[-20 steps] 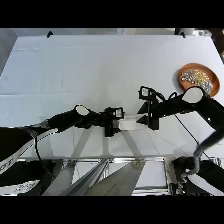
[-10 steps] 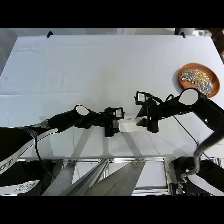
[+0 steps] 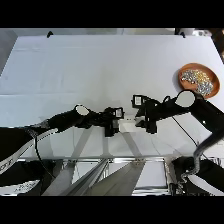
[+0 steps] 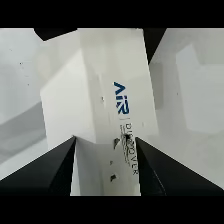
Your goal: Fold the box and place the chain.
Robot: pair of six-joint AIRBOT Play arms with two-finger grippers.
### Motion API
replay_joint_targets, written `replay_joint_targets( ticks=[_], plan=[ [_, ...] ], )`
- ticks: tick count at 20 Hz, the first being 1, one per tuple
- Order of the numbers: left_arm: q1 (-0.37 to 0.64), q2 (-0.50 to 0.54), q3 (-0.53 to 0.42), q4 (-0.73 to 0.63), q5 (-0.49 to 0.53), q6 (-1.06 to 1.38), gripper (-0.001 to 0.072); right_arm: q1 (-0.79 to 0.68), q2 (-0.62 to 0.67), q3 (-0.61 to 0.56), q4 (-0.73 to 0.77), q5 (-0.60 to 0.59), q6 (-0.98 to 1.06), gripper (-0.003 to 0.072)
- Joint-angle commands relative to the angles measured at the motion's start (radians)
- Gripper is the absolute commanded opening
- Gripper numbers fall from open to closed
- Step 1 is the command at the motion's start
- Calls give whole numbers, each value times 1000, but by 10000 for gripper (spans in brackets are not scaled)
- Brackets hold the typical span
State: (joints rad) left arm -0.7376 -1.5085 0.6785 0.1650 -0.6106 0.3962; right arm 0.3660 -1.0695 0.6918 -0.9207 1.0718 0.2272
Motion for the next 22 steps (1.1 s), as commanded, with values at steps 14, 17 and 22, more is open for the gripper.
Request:
replay_joint_targets(
  ticks=[14,17,22],
  plan=[
    [0,1,1,0,0,0,136,19,15,0,-88,-50,64,398],
    [0,1,1,0,0,0,136,19,60,0,-88,-94,64,397],
    [0,1,1,0,0,0,136,19,76,-6,-89,-154,64,382]
  ],
)
